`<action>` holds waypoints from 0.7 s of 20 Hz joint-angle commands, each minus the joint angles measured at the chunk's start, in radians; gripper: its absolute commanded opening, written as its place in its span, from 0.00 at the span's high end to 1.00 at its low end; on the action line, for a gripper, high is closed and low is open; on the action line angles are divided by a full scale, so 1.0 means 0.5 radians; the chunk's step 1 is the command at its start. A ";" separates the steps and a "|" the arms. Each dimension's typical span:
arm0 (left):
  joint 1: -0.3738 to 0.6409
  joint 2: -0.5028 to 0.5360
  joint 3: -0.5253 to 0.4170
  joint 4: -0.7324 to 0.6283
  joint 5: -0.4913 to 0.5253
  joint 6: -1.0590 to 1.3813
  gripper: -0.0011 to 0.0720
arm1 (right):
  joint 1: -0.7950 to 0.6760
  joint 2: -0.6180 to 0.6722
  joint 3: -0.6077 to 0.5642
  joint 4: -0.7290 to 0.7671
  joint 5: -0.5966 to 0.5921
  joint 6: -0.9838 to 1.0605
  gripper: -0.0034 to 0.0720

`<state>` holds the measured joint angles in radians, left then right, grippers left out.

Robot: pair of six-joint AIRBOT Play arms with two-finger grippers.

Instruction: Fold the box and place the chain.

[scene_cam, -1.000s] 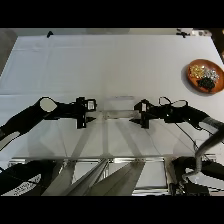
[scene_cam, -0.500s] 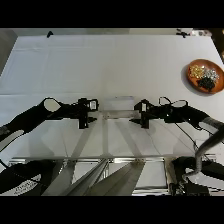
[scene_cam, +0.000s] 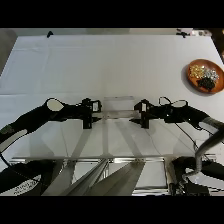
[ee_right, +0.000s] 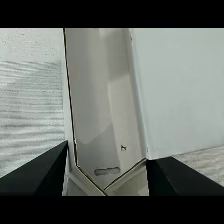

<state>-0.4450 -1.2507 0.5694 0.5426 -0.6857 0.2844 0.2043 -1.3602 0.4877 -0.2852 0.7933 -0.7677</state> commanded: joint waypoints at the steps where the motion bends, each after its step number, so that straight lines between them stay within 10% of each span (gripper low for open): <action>1: -0.011 -0.003 0.001 -0.023 -0.014 0.006 0.56 | 0.000 0.002 0.001 0.001 0.001 0.001 0.42; 14: -0.011 0.003 0.048 -0.136 -0.072 -0.358 0.71 | 0.000 0.002 0.001 0.002 0.001 0.001 0.42</action>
<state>-0.4503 -1.2510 0.5819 0.4847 -0.7174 0.1604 0.2043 -1.3602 0.4877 -0.2852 0.7940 -0.7692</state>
